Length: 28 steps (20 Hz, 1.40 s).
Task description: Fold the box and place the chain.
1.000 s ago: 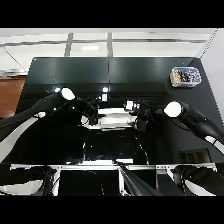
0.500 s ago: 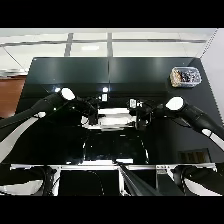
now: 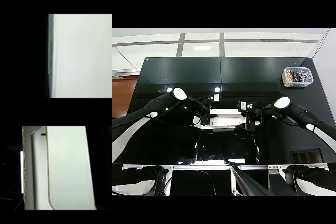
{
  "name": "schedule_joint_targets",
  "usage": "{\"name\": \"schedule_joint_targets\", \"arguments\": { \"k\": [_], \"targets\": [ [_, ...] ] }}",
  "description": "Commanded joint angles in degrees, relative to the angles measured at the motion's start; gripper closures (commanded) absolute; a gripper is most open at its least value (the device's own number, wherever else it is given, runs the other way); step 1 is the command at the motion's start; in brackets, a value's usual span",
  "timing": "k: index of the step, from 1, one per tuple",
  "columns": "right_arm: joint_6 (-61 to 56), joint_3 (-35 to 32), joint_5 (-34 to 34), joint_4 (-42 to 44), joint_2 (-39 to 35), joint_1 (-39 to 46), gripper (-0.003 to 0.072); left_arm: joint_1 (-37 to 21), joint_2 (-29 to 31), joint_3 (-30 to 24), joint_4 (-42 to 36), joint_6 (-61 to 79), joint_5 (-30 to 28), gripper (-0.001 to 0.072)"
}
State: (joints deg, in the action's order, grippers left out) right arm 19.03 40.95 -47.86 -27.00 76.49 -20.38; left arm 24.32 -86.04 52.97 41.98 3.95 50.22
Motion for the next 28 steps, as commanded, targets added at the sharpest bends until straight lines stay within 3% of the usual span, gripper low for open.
{"name": "schedule_joint_targets", "arguments": {
  "k": [1,11,14,21,22,23,27,28],
  "targets": [
    [0.96,0.02,0.37,-0.13,1.44,-0.63,-0.0004,0.02,-0.02,0.02,-0.02,-0.07,-0.09,0.0683],
    [0.35,0.09,0.87,-1.27,3.93,-1.11,-0.0003,0.02,-0.02,0.02,-0.02,-0.07,-0.09,0.0683],
    [-5.79,0.07,2.71,-5.95,3.98,-1.16,-0.0003,0.02,-0.02,0.02,-0.02,-0.07,-0.09,0.0682],
    [-7.72,0.07,4.59,-6.27,4.09,-1.29,-0.0002,0.02,-0.02,0.02,-0.04,-0.07,-0.28,0.0683],
    [-7.72,0.07,4.59,-6.27,4.09,-1.29,0.0067,0.02,-0.02,0.02,-0.04,-0.07,-0.33,0.0682],
    [-7.72,0.07,4.59,-6.29,4.09,-1.29,0.0185,0.02,-0.02,0.02,-0.02,-0.07,-0.35,0.0683],
    [-7.72,0.07,4.57,-6.27,4.09,-1.29,0.0197,0.0,0.07,0.13,0.02,-0.09,-0.42,0.0679],
    [-7.72,0.07,4.57,-6.27,4.09,-1.29,0.0197,-0.22,0.46,0.37,0.2,-0.11,-0.24,0.0593]
  ]
}}
